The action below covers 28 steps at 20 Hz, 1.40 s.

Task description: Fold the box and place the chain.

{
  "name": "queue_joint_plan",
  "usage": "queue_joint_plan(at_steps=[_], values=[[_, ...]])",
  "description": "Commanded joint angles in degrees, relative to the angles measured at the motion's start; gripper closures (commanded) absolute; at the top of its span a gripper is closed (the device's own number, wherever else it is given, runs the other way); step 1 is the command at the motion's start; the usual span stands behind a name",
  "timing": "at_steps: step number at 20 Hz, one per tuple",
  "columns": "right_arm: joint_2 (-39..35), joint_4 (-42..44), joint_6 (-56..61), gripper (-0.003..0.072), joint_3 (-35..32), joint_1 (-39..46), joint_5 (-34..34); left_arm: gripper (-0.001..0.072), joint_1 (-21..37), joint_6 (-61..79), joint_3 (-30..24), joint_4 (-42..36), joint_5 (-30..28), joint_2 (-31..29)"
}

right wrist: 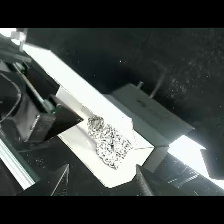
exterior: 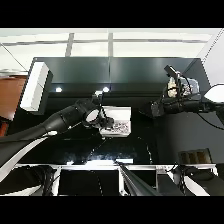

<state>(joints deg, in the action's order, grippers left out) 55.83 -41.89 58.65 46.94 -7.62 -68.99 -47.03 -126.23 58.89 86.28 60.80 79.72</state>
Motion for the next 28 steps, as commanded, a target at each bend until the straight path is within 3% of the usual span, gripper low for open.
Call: queue_joint_plan(at_steps=[1, 4, 6, 11, 14, 16, 21, 25, 28], values=[[-0.04, -0.02, 0.31, 0.0199, 0.07, 0.0, 0.2, 0.0009, 0.2, 12.44, 4.59, 2.62, 9.57, -1.88], [-0.04, -0.15, 0.28, 0.02, 0.07, 0.0, 0.17, 0.0011, 1.88, 27.28, 5.29, 6.45, 16.15, -7.37], [-0.04, -0.2, 0.28, 0.0199, 0.04, 0.0, 0.09, 0.0013, 7.04, 35.41, 4.37, 2.19, 18.49, -11.87], [-0.04, -0.39, 0.28, 0.02, 0.07, 0.0, -0.5, 0.0013, 31.91, 64.65, -3.37, -31.06, 21.73, -23.3], [-0.04, -0.37, 0.28, 0.02, 0.07, 0.0, -0.11, 0.0013, 42.38, 73.13, -10.95, -38.77, 18.62, -24.35], [-0.04, -0.37, 0.28, 0.02, 0.07, 0.0, 0.04, 0.0013, 43.45, 83.84, -15.63, -39.67, 15.61, -24.3], [-0.04, -0.17, 0.33, 0.02, 0.07, 0.0, -0.87, 0.0011, 39.56, 119.84, -26.01, -49.27, 6.16, -24.17], [-0.04, -0.17, 0.92, 0.02, 0.07, 0.0, -1.55, 0.0011, 36.0, 132.52, -26.67, -49.51, 0.76, -21.49], [-0.04, -0.15, 0.98, 0.02, 0.07, 0.0, -1.57, 0.0011, 35.28, 133.74, -23.41, -49.4, 1.57, -14.38]])
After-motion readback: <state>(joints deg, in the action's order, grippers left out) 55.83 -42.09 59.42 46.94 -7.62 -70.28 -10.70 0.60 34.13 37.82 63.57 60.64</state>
